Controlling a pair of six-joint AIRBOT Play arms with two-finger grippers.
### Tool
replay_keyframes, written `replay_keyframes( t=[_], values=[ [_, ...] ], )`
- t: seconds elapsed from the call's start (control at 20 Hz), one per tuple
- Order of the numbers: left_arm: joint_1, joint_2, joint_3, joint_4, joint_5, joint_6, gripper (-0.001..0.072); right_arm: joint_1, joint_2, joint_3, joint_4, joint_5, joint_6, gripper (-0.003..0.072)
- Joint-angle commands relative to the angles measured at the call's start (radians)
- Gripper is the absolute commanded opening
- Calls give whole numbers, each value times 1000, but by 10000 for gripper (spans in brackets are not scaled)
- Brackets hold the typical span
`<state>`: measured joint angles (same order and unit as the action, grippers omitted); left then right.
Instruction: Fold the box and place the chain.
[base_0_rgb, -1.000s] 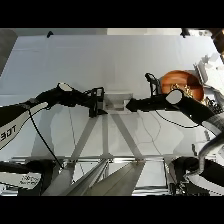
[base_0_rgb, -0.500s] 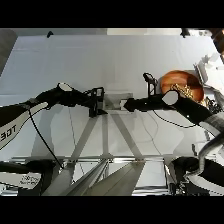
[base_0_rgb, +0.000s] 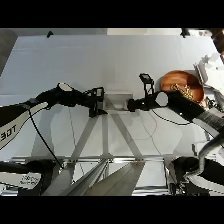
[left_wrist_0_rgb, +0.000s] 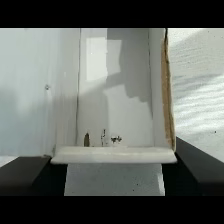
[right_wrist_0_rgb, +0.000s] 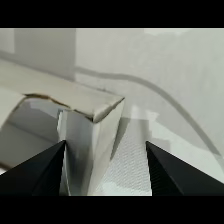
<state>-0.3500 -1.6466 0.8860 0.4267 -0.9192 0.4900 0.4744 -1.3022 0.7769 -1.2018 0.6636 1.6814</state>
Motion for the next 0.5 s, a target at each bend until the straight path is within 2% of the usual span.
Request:
replay_keyframes(
  t=[0.0, 0.1, 0.25, 0.45],
  values=[
    [-1, 0, -1, 0, 0, 0, 258, 5, -3, 15, -57, 4, 49, 555],
    [-1, 0, -1, 0, 0, 0, 258, 11, -3, 47, -76, 40, 45, 605],
    [-1, 0, -1, 0, 0, 0, 258, 31, -13, 90, -167, 65, 47, 604],
    [-1, 0, -1, 0, 0, 0, 258, 67, -102, 158, -296, 182, 141, 602]
  ],
)
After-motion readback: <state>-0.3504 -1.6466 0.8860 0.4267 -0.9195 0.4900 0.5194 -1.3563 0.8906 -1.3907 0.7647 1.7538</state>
